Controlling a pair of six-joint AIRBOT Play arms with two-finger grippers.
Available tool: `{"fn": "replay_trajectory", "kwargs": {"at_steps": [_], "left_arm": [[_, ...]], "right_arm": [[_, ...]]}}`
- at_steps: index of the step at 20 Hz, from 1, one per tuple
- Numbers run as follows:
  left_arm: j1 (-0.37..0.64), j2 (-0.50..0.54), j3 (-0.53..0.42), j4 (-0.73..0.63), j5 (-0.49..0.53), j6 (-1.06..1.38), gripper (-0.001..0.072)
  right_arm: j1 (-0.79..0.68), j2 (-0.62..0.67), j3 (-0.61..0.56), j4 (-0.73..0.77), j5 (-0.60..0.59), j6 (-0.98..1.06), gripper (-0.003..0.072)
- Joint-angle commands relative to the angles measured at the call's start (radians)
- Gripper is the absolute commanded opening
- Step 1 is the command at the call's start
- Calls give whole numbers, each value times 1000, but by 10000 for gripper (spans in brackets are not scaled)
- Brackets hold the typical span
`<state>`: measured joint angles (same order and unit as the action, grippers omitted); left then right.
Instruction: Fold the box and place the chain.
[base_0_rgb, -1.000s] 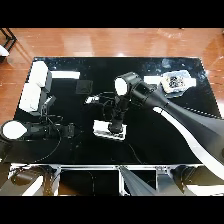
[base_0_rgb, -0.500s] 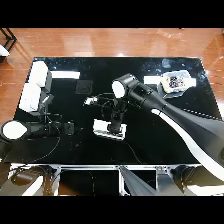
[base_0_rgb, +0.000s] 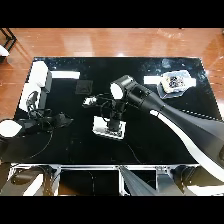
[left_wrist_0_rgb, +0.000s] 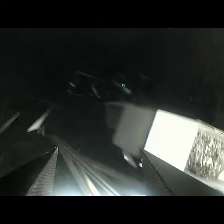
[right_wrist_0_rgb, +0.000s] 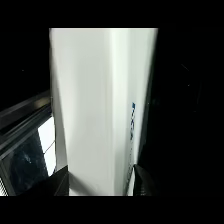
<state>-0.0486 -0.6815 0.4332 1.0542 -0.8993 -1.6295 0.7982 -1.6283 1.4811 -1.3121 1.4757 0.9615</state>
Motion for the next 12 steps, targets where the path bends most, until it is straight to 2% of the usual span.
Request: {"fn": "replay_trajectory", "kwargs": {"at_steps": [1, 7, 10, 12], "left_arm": [[67, 1, 0, 11, 9, 33, 630], [70, 1, 0, 12, 11, 52, 630], [70, 1, 0, 11, 26, 52, 630], [70, 1, 0, 11, 32, 52, 629]], "right_arm": [[2, 0, 0, -1, 2, 0, 428], [2, 0, 0, -18, -5, -85, 428], [2, 0, 0, -101, -35, -131, 428], [2, 0, 0, -106, -46, -166, 428]]}}
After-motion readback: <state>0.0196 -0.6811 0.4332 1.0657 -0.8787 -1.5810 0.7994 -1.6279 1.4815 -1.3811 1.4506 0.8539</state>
